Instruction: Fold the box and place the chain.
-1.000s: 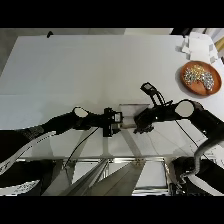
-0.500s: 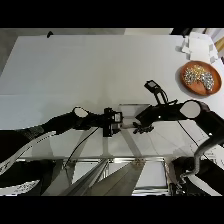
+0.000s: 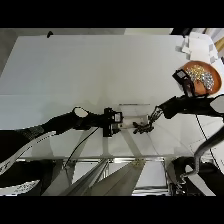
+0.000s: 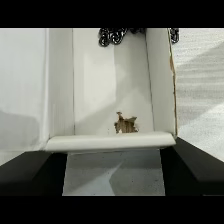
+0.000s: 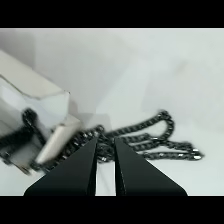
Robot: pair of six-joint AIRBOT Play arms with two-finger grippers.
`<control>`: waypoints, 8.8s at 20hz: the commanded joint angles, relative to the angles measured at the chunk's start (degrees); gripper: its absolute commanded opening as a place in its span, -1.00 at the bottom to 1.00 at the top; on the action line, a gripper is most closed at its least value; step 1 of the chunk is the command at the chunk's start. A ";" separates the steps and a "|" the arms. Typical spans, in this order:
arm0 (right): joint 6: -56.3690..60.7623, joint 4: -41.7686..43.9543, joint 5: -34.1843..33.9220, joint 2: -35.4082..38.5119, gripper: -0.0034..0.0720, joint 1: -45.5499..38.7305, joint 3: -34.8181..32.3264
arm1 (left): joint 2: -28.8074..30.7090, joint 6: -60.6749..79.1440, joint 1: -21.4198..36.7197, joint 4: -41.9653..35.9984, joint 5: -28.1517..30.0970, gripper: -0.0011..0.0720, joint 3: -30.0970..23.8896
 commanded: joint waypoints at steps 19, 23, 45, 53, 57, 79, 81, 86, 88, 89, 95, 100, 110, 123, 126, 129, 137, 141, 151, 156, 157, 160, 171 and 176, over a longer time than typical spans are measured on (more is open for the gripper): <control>-28.92 -1.01 -10.67 -10.91 -0.02 4.44 -8.72 | 0.04 0.02 -0.02 0.02 0.00 -0.09 0.02; -28.87 -0.46 -10.95 -12.81 -0.02 4.83 -8.72 | 0.04 0.00 -0.02 0.02 0.00 -0.09 0.02; -11.96 -3.85 -9.05 3.28 -0.87 9.01 -8.70 | 0.04 0.00 -0.02 0.02 0.00 -0.09 0.02; -14.56 11.76 -1.38 19.93 -0.87 9.01 -8.68 | 0.04 0.02 -0.02 0.02 0.00 -0.09 0.02; -18.75 25.55 -0.26 20.11 -0.87 9.03 -8.68 | 0.04 0.02 -0.02 0.02 0.00 -0.09 0.02; -12.41 15.28 -4.81 -10.12 -0.47 18.47 -7.67 | 0.04 0.00 -0.02 0.02 0.00 -0.09 0.02; -12.39 15.30 -4.57 -9.70 -0.35 18.45 -7.67 | 0.04 0.00 -0.02 0.02 0.00 -0.09 0.02; -12.37 14.36 2.16 -1.40 -0.18 10.78 -7.67 | 0.04 0.00 -0.02 0.02 0.00 -0.09 0.02; -11.78 11.72 4.52 2.43 -0.20 5.03 -7.67 | 0.04 0.02 -0.02 0.02 0.00 -0.09 0.02; -8.96 8.46 5.18 3.21 -0.20 2.73 -7.67 | 0.04 0.02 -0.02 0.02 0.00 -0.09 0.02; 15.78 -12.94 2.93 3.28 0.00 -0.68 -7.67 | 0.04 0.02 -0.02 0.02 0.00 -0.09 0.02; 17.44 -13.68 1.64 3.28 -0.01 2.03 -7.67 | 0.04 0.00 -0.02 0.00 0.00 -0.09 0.02; 18.08 -13.64 -1.40 -5.09 -0.01 5.18 -7.67 | 0.04 0.00 -0.02 0.02 0.00 -0.09 0.02; 20.63 -13.46 -12.00 -11.76 -0.04 10.25 -7.67 | 0.04 0.00 -0.02 0.02 0.00 -0.09 0.02; 20.65 -13.42 -12.09 -12.63 -0.12 10.25 -7.67 | 0.04 0.00 -0.02 0.02 0.00 -0.09 0.02; 21.55 -13.86 -11.80 -13.16 -0.13 10.25 -7.69 | 0.04 0.00 -0.02 0.02 0.02 -0.09 0.02; 21.84 -15.78 -10.01 -14.03 -0.87 13.09 -7.67 | 0.04 0.02 -0.02 0.02 0.02 -0.09 0.02; 21.92 -17.16 -8.46 -13.49 -0.86 15.72 -7.67 | 0.04 0.00 -0.02 0.02 0.02 -0.09 0.02; 22.58 -19.10 -1.31 8.79 -0.87 15.80 -7.65 | 0.04 0.00 -0.02 0.02 0.00 -0.09 0.02; 17.75 -8.17 -1.18 20.94 -0.87 15.80 -6.08 | 0.04 0.02 -0.02 0.02 0.00 -0.09 0.02; 16.33 -4.35 -1.11 21.75 -0.87 15.80 -5.29 | 0.04 0.02 -0.02 0.00 0.00 -0.09 0.02; 13.27 6.01 -0.98 20.11 -0.87 15.80 -1.38 | 0.04 0.02 -0.02 0.02 0.00 -0.09 0.02; 9.38 16.83 5.62 6.93 -0.86 15.91 10.80 | 0.04 0.02 -0.02 0.02 0.00 -0.09 0.02; 9.38 14.25 8.28 0.70 -0.86 20.39 10.71 | 0.04 0.00 -0.02 0.02 0.00 -0.09 0.02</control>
